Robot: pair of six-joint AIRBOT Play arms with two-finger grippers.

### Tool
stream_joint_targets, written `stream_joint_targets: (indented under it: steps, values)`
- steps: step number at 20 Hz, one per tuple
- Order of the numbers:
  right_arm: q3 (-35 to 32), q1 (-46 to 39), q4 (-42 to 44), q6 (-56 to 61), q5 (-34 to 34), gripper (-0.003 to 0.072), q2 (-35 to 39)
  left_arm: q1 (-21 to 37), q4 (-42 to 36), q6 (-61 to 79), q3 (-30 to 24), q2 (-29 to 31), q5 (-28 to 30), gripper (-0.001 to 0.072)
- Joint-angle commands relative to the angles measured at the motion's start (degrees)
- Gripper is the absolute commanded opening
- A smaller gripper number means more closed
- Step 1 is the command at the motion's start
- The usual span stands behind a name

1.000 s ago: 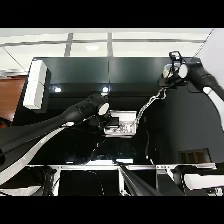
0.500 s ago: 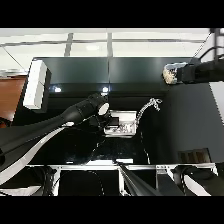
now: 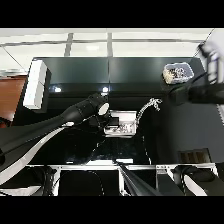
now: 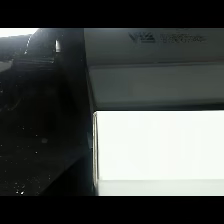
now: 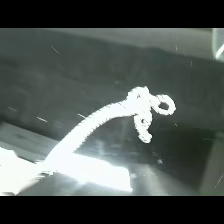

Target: Fold the box and place the chain.

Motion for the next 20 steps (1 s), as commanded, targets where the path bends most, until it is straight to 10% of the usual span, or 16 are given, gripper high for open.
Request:
stream_joint_targets:
  steps: [1,6,20]
  values:
    - [-16.92,0.04,-0.9,-13.29,-21.42,0.0663,-1.44,0.07,0.0,0.0,0.04,0.0,0.02,0.003]
    - [-18.93,0.02,-0.28,-37.07,-30.99,0.0666,-12.04,0.07,0.02,0.0,0.04,0.0,0.0,0.003]
    - [-8.96,-7.58,14.08,-45.59,-32.02,0.0606,-30.18,0.04,-0.02,0.0,0.04,0.0,-0.42,0.003]
